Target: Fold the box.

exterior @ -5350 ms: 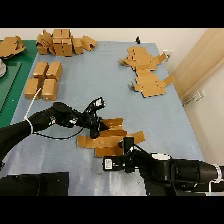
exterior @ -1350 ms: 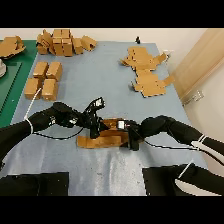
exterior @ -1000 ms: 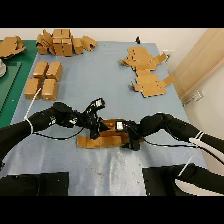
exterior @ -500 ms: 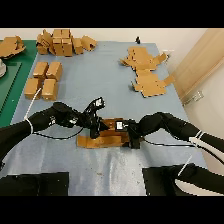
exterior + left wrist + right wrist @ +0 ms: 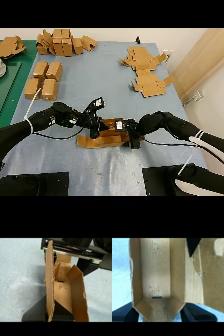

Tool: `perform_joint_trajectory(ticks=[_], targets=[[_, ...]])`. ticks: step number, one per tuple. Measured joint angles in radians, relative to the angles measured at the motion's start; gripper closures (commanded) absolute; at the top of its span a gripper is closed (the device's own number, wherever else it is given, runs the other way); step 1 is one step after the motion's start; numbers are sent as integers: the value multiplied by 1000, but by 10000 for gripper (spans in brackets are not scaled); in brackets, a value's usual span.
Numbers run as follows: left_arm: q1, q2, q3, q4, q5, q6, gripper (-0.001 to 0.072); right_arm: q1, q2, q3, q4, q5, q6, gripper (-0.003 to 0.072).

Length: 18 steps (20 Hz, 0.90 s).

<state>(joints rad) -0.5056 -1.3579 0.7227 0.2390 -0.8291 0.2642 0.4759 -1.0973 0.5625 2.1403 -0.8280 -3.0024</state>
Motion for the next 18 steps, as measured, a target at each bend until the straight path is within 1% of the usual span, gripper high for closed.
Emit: perform_joint_trajectory(ticks=[18], targets=[[0,0,0,0,-1,0,696,-1,-21,0,52,2,0,-21]])
